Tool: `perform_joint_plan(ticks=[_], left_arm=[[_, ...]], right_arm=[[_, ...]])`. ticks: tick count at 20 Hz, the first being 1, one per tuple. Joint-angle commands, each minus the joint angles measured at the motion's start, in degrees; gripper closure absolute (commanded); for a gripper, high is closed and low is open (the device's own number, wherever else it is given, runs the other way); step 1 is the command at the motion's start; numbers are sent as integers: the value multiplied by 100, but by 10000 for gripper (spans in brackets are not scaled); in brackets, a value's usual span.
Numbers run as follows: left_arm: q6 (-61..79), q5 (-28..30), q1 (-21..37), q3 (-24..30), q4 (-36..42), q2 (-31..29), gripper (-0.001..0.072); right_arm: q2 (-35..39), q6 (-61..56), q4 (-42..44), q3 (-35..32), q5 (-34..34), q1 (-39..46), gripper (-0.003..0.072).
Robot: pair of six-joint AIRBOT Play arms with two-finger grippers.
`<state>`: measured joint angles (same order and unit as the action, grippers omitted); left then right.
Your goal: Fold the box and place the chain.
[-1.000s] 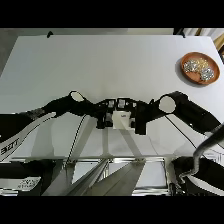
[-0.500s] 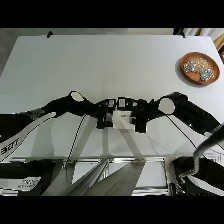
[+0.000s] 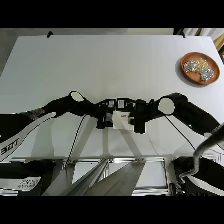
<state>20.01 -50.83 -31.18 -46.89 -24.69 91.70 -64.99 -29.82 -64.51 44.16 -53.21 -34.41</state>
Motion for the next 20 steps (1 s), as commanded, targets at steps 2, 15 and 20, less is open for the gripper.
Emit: perform_joint_plan(ticks=[2,15,20], left_arm=[[-11,0,2,-2,4,0,502],[-9,0,2,-2,4,0,502],[-9,0,2,-2,4,0,502]], right_arm=[[4,111,-184,-9,4,-63,394],[2,114,-116,-66,201,-129,335],[2,-190,-437,-131,310,-129,337]])
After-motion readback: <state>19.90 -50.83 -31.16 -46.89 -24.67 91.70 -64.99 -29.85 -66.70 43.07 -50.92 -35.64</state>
